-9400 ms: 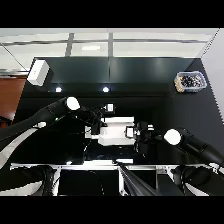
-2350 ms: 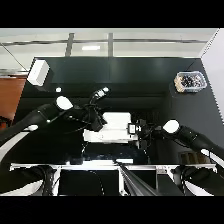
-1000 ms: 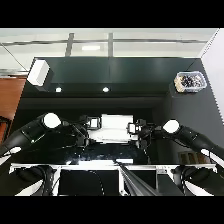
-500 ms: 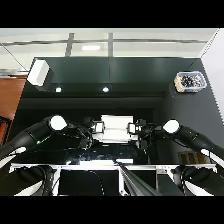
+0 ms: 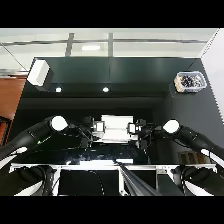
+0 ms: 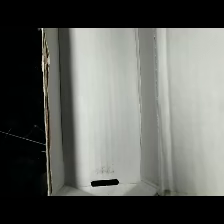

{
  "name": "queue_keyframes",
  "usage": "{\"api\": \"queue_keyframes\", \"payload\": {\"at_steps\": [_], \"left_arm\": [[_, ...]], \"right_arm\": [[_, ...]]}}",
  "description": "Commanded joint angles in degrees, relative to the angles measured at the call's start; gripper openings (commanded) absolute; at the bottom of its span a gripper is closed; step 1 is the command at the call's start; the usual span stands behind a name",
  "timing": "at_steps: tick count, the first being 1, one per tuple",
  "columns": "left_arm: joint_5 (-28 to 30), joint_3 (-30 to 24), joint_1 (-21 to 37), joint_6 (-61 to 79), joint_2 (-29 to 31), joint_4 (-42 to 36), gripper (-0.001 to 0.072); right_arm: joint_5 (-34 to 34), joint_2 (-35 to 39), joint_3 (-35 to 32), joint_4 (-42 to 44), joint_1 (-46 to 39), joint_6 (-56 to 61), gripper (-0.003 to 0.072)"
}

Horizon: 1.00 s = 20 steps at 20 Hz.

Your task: Fold the box and place the chain.

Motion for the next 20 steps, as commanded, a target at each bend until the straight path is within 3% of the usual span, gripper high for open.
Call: {"api": "queue_keyframes", "payload": {"at_steps": [1, 3, 5, 6, 9, 11, 13, 14, 20], "left_arm": [[-0.2, 0.0, 0.0, -0.1, -0.1, -3.7, 0.0353], [-1.0, 0.0, 0.0, -0.2, -0.7, -5.5, 0.0351], [-1.6, 0.0, 0.0, -0.2, -1.9, -8.5, 0.0246], [-1.7, 0.0, 0.0, -0.1, -2.4, -10.2, 0.0228], [-1.6, 0.0, 0.0, -0.1, -3.4, -14.2, 0.0219], [-1.6, 0.0, 0.0, 0.2, -3.8, -15.5, 0.0104], [-1.6, 0.0, 0.0, 0.2, -4.4, -15.4, 0.0097], [-1.6, 0.0, 0.0, 0.3, -4.5, -15.4, 0.0025], [-2.1, 0.0, 0.0, -0.2, -4.6, -15.2, 0.0030]], "right_arm": [[0.0, 0.0, 0.0, 0.0, 0.0, 0.0, 0.0044], [0.0, 0.0, 0.0, 0.0, 0.0, 0.0, 0.0044], [0.0, 0.0, 0.0, 0.0, 0.0, 0.0, 0.0044], [0.0, 0.0, 0.0, 0.0, 0.0, 0.0, 0.0044], [0.0, 0.0, 0.0, 0.0, 0.0, 0.0, 0.0044], [0.0, 0.0, 0.0, 0.0, 0.0, 0.0, 0.0044], [0.0, 0.0, 0.0, 0.0, 0.0, 0.0, 0.0044], [0.0, 0.0, 0.0, 0.0, 0.0, 0.0, 0.0044], [0.0, 0.0, 0.0, 0.0, 0.0, 0.0, 0.0044]]}}
